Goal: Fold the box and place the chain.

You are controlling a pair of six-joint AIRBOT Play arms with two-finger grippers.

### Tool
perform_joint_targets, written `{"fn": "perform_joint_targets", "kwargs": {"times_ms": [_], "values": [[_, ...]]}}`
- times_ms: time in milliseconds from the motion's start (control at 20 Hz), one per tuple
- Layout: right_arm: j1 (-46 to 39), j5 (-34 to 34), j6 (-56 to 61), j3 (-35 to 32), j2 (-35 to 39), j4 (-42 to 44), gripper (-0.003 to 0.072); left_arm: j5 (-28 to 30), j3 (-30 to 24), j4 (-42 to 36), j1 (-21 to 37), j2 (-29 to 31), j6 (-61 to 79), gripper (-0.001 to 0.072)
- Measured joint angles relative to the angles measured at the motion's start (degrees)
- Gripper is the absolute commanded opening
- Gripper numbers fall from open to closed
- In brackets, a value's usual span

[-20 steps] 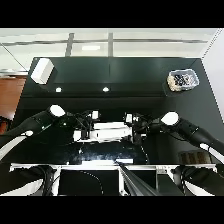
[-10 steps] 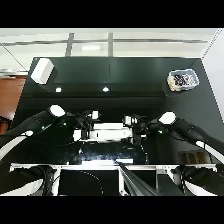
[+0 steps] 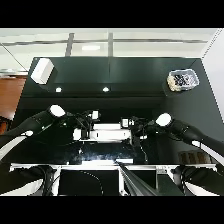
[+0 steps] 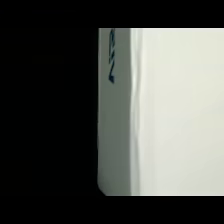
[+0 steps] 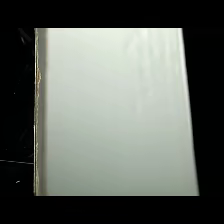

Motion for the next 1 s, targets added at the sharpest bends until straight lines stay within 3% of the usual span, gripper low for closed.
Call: {"fn": "perform_joint_targets", "kwargs": {"times_ms": [500, 600, 1000], "values": [[0.35, -2.16, 1.31, 0.00, -0.24, -2.25, 0.0694, 0.11, 0.00, -0.02, 0.00, 0.00, -0.02, 0.0028], [0.35, -2.84, 1.75, 0.00, -0.31, -2.97, 0.0648, 0.13, 0.00, -0.02, 0.00, 0.00, -0.02, 0.0028], [0.35, -3.89, 2.56, 0.00, -0.33, -3.74, 0.0646, 0.09, 0.00, -0.02, 0.00, 0.00, -0.02, 0.0028]]}}
